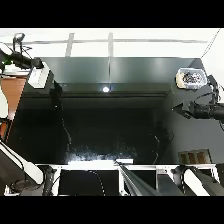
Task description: Fold the box and place the chain.
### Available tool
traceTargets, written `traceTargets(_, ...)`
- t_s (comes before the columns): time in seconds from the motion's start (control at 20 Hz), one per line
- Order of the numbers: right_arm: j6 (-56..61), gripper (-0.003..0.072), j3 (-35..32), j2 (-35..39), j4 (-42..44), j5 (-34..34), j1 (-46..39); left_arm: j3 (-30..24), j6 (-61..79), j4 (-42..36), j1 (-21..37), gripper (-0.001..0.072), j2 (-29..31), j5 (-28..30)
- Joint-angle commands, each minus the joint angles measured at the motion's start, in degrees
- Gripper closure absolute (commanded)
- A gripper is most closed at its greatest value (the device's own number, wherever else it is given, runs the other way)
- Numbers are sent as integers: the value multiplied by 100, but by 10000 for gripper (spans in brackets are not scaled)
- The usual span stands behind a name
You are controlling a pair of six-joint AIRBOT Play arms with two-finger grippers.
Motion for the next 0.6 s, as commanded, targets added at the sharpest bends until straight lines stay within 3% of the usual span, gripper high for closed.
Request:
traceTargets(0.0,-144,670,153,2,101,256,4,278,-796,234,-4,-5,503,-660)
traceTargets(0.05,-144,670,306,2,48,267,4,267,-911,291,-4,15,782,-894)
traceTargets(0.15,-157,671,802,4,-90,540,7,205,-1051,317,-9,502,1355,-1596)
traceTargets(0.2,-160,671,1040,35,-125,726,7,35,-1241,282,-17,656,1698,-1897)
traceTargets(0.25,-157,671,1226,133,-146,831,7,-295,-1340,162,-66,685,2107,-2065)
traceTargets(0.35,-280,674,1305,634,-219,741,17,-1309,-1329,61,-310,686,3077,-1847)
traceTargets(0.55,-903,675,960,1888,-400,-170,17,-5010,-1021,-7,-1517,686,6013,494)
